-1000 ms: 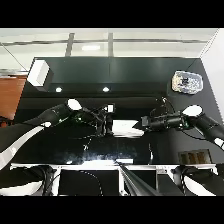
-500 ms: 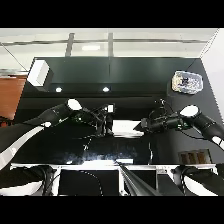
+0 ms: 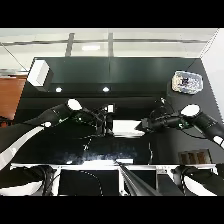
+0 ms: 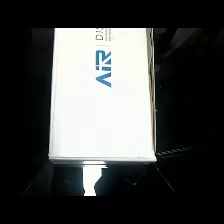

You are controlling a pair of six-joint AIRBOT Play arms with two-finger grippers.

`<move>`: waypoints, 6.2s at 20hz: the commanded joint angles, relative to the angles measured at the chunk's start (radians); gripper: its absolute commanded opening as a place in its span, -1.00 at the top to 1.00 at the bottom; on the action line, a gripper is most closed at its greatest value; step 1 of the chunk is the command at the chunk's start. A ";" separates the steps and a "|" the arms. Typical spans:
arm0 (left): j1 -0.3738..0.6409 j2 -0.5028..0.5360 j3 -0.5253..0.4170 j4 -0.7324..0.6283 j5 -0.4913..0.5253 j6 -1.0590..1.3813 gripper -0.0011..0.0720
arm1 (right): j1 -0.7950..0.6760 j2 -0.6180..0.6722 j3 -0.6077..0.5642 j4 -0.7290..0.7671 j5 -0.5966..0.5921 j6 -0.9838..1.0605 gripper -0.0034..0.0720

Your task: Fold the box and place the chain.

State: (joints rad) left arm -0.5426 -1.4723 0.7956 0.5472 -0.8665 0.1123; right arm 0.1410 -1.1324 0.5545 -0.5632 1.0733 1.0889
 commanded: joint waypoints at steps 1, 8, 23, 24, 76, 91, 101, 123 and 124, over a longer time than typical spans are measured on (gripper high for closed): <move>0.003 0.011 0.000 -0.003 -0.011 0.011 -0.95 | -0.061 0.062 0.068 0.025 0.134 -0.022 0.88; 0.039 0.168 0.000 0.137 -0.153 -0.171 -0.98 | -0.398 0.256 0.176 -0.090 0.225 -0.020 0.88; -0.224 -0.049 0.307 0.126 0.054 -0.333 -0.97 | -0.561 0.263 0.175 -0.122 0.199 -0.021 0.88; -0.227 -0.061 0.307 0.126 0.055 -0.333 -0.97 | -0.561 0.263 0.175 -0.122 0.199 -0.021 0.88; 0.868 0.112 0.306 0.877 -0.301 -1.464 0.01 | -0.561 0.262 0.163 -0.129 0.175 -0.024 0.88; 0.998 -0.112 0.366 0.510 0.138 -0.901 -0.55 | -0.561 0.262 0.163 -0.145 0.131 -0.016 0.88; 0.998 0.072 0.615 0.623 -0.248 -1.168 -0.37 | -0.464 0.272 0.217 -0.161 0.244 -0.027 0.88; 0.434 0.845 -0.277 0.592 0.156 -1.325 0.89 | -0.178 0.361 0.083 -0.465 -0.317 -0.024 0.87; 0.434 0.845 -0.277 0.592 0.156 -1.324 0.89 | -0.178 0.361 0.083 -0.465 -0.317 -0.024 0.87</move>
State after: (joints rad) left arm -0.1040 -0.6380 0.5301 1.1389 -0.7181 -1.2118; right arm -0.0383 -0.7723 0.6392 -1.0248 0.7639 1.0649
